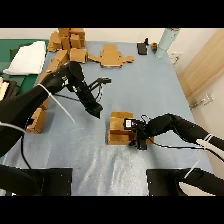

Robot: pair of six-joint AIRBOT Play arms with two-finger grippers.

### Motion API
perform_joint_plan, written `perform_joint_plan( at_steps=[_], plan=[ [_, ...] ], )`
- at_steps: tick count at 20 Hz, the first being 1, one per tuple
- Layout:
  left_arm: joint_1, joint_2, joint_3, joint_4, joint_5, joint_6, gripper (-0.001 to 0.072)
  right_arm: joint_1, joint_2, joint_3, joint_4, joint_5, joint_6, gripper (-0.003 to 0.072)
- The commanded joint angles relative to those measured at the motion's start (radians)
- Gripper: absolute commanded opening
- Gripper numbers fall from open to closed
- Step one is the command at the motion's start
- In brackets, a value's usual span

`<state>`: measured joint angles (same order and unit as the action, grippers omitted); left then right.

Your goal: Fold the box.

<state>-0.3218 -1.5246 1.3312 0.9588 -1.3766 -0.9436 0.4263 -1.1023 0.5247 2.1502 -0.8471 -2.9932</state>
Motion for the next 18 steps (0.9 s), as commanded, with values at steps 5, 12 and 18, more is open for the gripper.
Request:
perform_joint_plan(
  at_steps=[5, 12, 18],
  plan=[
    [0.000, 0.261, -0.430, -0.208, 0.420, 0.500, 0.0008, 0.001, 0.000, 0.000, 0.000, 0.000, 0.000, 0.0497],
    [0.000, 0.311, -0.727, -0.402, 0.587, 1.131, 0.0693, 0.001, 0.000, 0.000, 0.000, 0.000, 0.000, 0.0497],
    [-0.127, 0.301, -0.732, -0.440, 0.724, 1.143, 0.0695, 0.001, 0.000, 0.000, 0.000, 0.000, 0.000, 0.0497]
  ],
)
